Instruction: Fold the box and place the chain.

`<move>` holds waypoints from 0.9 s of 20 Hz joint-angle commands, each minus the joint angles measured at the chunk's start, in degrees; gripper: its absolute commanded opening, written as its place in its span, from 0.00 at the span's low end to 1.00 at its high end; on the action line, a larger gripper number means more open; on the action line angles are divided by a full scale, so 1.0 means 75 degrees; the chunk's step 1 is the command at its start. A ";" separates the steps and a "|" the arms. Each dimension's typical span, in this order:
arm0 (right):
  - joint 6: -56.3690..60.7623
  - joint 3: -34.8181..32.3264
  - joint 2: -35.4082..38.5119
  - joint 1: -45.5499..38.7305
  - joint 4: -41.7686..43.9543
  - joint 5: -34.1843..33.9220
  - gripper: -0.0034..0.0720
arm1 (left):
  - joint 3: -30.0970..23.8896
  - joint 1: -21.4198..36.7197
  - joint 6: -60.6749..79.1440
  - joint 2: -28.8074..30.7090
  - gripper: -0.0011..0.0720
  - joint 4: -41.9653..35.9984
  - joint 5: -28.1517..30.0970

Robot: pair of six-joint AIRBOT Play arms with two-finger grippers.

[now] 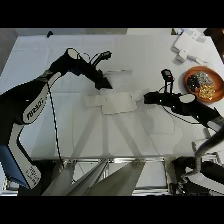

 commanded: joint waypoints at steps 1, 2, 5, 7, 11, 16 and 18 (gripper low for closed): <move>0.0003 -0.0003 -0.0003 0.0006 0.0003 -0.0009 0.06 | 0.0006 0.0006 0.0017 0.0009 0.03 -0.0003 0.0009; 0.0003 0.0000 -0.0003 0.0006 0.0003 -0.0009 0.06 | 0.0006 0.0006 0.0017 0.0009 0.03 0.0009 0.0009; 0.0003 0.0000 -0.0003 0.0006 0.0003 -0.0009 0.06 | 0.0006 0.0006 0.0017 0.0009 0.03 0.0020 0.0009; 0.0003 0.0000 -0.0003 0.0006 0.0003 -0.0009 0.06 | 0.0006 0.0006 0.0017 0.0009 0.03 0.0020 0.0009; 0.0003 0.0000 -0.0003 0.0006 0.0006 -0.0067 0.06 | 0.0006 -0.0012 0.0017 0.0009 0.03 0.0020 0.0012; 0.0012 0.0000 -0.0003 0.0006 0.0009 -0.0108 0.07 | 0.0006 -0.0015 0.0015 0.0009 0.03 0.0017 0.0055; 0.0268 0.0000 0.0015 0.0006 0.0041 -0.0061 0.36 | 0.0006 -0.0015 -0.0023 0.0009 0.03 0.0017 0.0055</move>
